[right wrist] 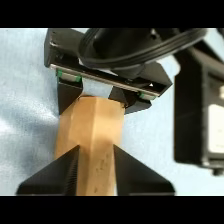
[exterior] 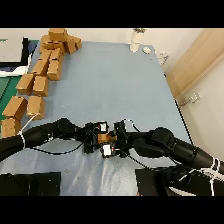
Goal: Fold the box.
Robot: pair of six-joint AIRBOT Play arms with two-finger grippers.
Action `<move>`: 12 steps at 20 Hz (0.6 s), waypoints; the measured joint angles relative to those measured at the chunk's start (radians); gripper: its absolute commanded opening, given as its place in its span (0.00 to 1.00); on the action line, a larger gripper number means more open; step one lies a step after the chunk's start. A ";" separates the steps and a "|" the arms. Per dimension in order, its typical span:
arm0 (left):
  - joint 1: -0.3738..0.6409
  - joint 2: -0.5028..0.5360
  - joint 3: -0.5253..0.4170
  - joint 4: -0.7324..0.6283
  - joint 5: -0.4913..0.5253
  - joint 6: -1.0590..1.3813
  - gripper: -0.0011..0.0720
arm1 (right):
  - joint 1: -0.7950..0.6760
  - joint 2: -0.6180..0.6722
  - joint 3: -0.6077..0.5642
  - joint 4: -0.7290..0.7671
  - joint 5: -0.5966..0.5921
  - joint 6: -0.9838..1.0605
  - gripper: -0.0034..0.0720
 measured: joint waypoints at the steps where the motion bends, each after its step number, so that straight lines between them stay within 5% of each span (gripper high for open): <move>1: 0.000 0.000 0.000 0.000 0.000 0.000 0.59 | -0.001 0.000 0.004 -0.005 0.000 0.000 0.43; 4: 0.000 0.000 0.000 0.000 0.000 0.000 0.59 | 0.000 0.000 0.010 -0.005 -0.001 0.000 0.42; 5: 0.000 0.000 0.000 0.000 0.000 0.000 0.59 | -0.001 0.001 0.010 -0.006 0.000 0.000 0.33; 12: 0.000 0.000 0.000 0.000 0.000 0.000 0.59 | 0.000 -0.008 0.011 -0.001 -0.019 0.001 0.33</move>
